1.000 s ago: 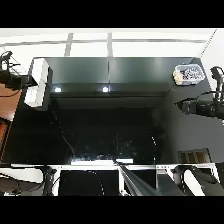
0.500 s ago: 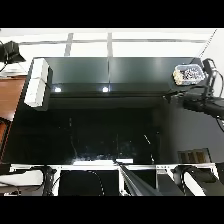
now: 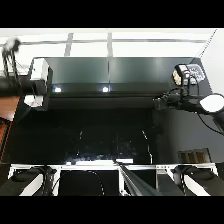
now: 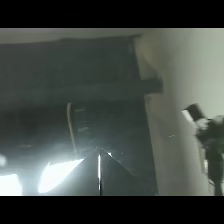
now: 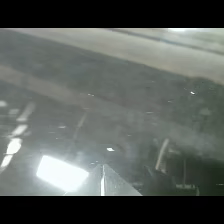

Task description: Fold the box and place the chain.

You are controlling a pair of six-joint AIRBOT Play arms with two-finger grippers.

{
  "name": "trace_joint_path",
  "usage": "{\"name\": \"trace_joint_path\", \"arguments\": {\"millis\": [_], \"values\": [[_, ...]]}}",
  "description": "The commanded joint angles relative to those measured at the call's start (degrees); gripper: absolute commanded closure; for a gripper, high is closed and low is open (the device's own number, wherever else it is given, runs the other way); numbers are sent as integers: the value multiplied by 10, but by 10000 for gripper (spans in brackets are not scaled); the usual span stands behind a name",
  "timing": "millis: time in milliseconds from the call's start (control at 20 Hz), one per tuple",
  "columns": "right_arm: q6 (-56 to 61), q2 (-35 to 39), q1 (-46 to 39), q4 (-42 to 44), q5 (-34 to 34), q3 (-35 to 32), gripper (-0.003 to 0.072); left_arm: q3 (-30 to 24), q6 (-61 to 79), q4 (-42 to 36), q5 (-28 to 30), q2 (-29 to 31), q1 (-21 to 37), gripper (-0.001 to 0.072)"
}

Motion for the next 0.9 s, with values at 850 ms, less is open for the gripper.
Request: {"name": "trace_joint_path", "arguments": {"millis": [850], "values": [[6, -90, 5, -16, -64, 0, 660, -165, -23, 52, 130, 71, -14, 681]]}}
